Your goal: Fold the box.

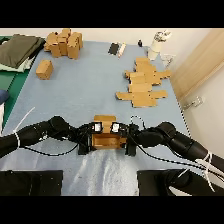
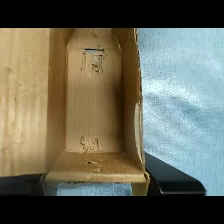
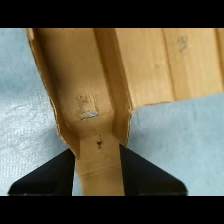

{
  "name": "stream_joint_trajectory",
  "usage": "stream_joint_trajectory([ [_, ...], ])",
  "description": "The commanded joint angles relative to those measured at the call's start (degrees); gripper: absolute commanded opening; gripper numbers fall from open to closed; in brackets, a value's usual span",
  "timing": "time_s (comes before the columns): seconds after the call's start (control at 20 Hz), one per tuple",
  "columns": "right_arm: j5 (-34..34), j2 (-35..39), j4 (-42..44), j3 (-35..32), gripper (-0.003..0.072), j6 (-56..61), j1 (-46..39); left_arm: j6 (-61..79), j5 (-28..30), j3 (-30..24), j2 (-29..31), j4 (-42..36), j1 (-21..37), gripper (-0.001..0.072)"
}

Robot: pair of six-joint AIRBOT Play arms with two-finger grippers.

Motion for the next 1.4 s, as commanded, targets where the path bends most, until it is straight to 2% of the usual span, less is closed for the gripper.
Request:
stream_joint_trajectory([
  [0.0,4.8,-0.9,0.3,-0.1,0.0409,-4.9,0.1,0.0,0.0,0.0,0.0,0.0,0.0,0.0525],
  [0.2,4.9,-0.9,0.9,-0.1,0.0401,-5.0,1.2,0.0,0.0,0.0,0.0,0.0,0.0,0.0525],
  [0.25,4.9,-0.9,1.1,-0.1,0.0356,-5.3,1.7,0.0,0.0,0.0,0.0,0.0,0.0,0.0525],
  [0.3,4.9,-0.9,1.5,-0.1,0.0213,-6.0,2.4,0.0,0.0,0.0,0.0,0.0,0.0,0.0525],
  [0.35,4.9,-0.9,1.5,-0.1,0.0199,-6.5,3.0,0.0,0.0,0.0,0.0,0.0,0.0,0.0525],
  [0.6,5.4,-1.1,1.3,-0.1,0.02,-7.5,3.2,0.0,0.0,0.0,0.0,0.0,0.0,0.0525],
  [0.65,5.6,-1.1,1.3,-0.1,0.0194,-7.5,3.2,0.0,0.0,0.0,0.0,0.0,0.0,0.0525],
  [0.7,6.5,-1.2,1.3,-0.2,0.0152,-7.5,3.2,0.0,0.0,0.0,0.0,0.0,0.0,0.0525],
  [0.8,9.4,-1.8,1.4,-0.2,0.0151,-8.5,3.2,0.0,0.0,0.0,0.0,0.0,0.0,0.0525],
  [1.0,10.6,-3.3,6.8,-0.2,0.0152,-13.1,3.3,0.0,0.0,0.0,0.0,0.0,0.0,0.0525],
  [1.1,10.6,-3.4,9.3,-0.2,0.0167,-14.7,3.3,0.0,0.0,0.0,0.0,0.0,0.0,0.0525],
  [1.2,10.5,-3.8,10.1,-0.2,0.0453,-15.0,3.3,0.0,0.0,0.0,0.0,0.0,0.0,0.0525],
  [1.35,9.5,-5.0,10.1,-0.2,0.0453,-15.0,3.3,0.0,0.0,0.0,0.0,0.0,0.0,0.0525],
])
